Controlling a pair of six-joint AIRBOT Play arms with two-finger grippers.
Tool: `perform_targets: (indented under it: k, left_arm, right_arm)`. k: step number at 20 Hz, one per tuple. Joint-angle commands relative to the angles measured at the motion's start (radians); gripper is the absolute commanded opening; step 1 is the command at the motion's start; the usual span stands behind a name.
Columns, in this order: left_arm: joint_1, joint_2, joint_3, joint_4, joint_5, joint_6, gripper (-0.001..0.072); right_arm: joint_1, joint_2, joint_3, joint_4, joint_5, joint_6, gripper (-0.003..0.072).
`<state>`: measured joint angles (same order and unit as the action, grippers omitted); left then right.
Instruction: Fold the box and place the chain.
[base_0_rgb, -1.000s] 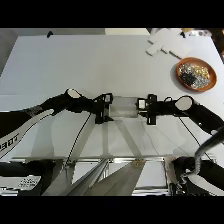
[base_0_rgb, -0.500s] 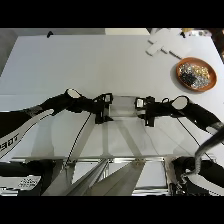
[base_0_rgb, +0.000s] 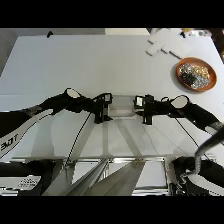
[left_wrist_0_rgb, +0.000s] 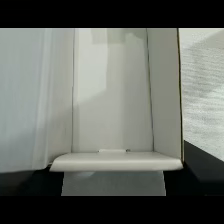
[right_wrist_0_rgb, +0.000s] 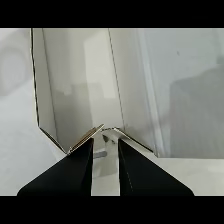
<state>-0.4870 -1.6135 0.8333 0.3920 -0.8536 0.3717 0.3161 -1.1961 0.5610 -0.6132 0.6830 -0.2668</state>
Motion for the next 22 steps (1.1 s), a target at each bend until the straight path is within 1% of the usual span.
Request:
perform_targets:
  k: [1,4,5,6,7,9,11,15,16,18,19,22]
  left_arm:
    - [-0.001,-0.001,0.0,-0.003,0.0,-0.002,0.0206]
    - [-0.001,-0.001,0.0,-0.002,0.0,-0.002,0.0206]
    - [-0.001,-0.001,0.0,-0.003,0.0,-0.002,0.0206]
    - [-0.001,-0.001,0.0,-0.002,0.0,-0.002,0.0206]
    - [-0.001,-0.001,0.0,-0.002,0.0,-0.002,0.0206]
    - [-0.001,-0.001,0.0,-0.003,0.0,-0.002,0.0206]
    - [-0.001,-0.001,0.0,-0.002,0.0,-0.002,0.0206]
    - [-0.001,-0.001,0.0,-0.002,0.0,-0.002,0.0206]
    - [-0.001,-0.001,0.0,-0.003,0.0,-0.002,0.0206]
    - [-0.001,-0.001,0.0,-0.002,0.0,-0.002,0.0206]
    - [-0.001,-0.001,0.0,-0.002,0.0,-0.002,0.0206]
    - [-0.001,-0.001,0.0,-0.003,0.0,-0.002,0.0206]
  right_arm:
    - [0.007,-0.001,0.0,-0.001,0.005,-0.007,0.0156]
    - [0.007,-0.001,0.0,0.0,0.007,-0.007,0.0162]
    - [0.007,-0.001,0.0,0.0,0.013,-0.007,0.0234]
    - [0.007,-0.001,0.0,0.0,0.013,-0.007,0.0361]
    - [0.007,-0.001,0.0,-0.001,0.013,-0.006,0.0459]
    - [0.007,-0.001,0.0,-0.005,0.019,-0.003,0.0544]
    - [0.007,-0.001,0.0,-0.038,0.039,-0.003,0.0544]
    - [0.006,-0.001,0.0,-0.072,0.039,0.0,0.0552]
    - [0.006,-0.001,-0.001,-0.072,0.039,0.0,0.0563]
    - [0.007,-0.001,-0.01,-0.071,0.038,0.0,0.0633]
    - [0.007,-0.001,-0.017,-0.072,0.038,0.0,0.0649]
    - [0.007,-0.001,-0.025,-0.071,0.034,0.0,0.0646]
